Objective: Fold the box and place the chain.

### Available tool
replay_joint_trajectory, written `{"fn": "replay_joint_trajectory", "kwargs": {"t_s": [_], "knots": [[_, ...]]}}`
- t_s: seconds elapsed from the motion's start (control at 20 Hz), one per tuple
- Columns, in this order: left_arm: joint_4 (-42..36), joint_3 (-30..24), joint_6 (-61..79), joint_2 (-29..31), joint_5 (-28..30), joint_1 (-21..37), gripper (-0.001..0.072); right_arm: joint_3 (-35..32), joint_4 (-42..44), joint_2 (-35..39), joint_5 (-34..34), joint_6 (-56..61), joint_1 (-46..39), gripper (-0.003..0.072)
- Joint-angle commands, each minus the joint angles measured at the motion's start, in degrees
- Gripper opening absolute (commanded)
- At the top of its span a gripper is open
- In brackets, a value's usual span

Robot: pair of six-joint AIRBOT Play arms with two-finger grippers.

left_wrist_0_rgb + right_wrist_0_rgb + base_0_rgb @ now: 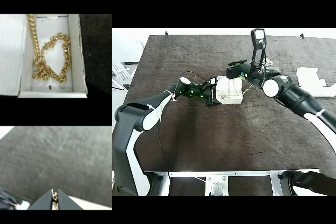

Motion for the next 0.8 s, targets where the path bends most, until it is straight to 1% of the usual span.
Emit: {"fn": "replay_joint_trajectory", "kwargs": {"t_s": [0.0, 0.15, 0.25, 0.3, 0.35, 0.5, 0.55, 0.65, 0.75], "knots": [[0.0, 0.0, 0.0, 0.0, 0.0, 0.0, 0.0619, -2.1, 0.3, -5.0, 0.3, 1.0, 0.1, 0.0007], [0.0, 0.0, 0.0, 0.0, 0.0, 0.0, 0.0619, -3.4, 1.8, -10.7, 0.3, 1.0, 0.3, 0.0009], [0.0, 0.0, 0.0, 0.0, 0.0, 0.0, 0.0619, -3.8, 1.8, -12.5, 0.3, 1.0, 0.9, 0.0024], [0.0, 0.0, 0.0, 0.0, 0.0, 0.0, 0.062, -3.8, 1.8, -12.4, 0.3, 1.0, 1.0, 0.0164], [0.0, 0.0, 0.0, 0.0, 0.1, 0.0, 0.0619, -3.7, 1.8, -12.1, 0.3, 1.0, 1.0, 0.0333], [0.0, 0.0, 0.0, 0.0, 0.0, 0.0, 0.062, -3.6, 1.6, -9.9, 0.7, 0.6, 0.2, 0.0349], [0.0, 0.0, 0.0, 0.0, 0.0, 0.0, 0.062, -3.6, 1.2, -8.9, 1.1, 0.5, -0.5, 0.0391], [0.0, 0.0, 0.0, 0.0, 0.0, 0.0, 0.062, -3.7, -1.0, -7.6, 2.4, 0.5, -3.2, 0.04], [0.0, 0.0, 0.0, 0.0, 0.0, 0.0, 0.062, -4.1, -0.9, -7.5, 2.8, 0.6, -7.9, 0.0458]]}}
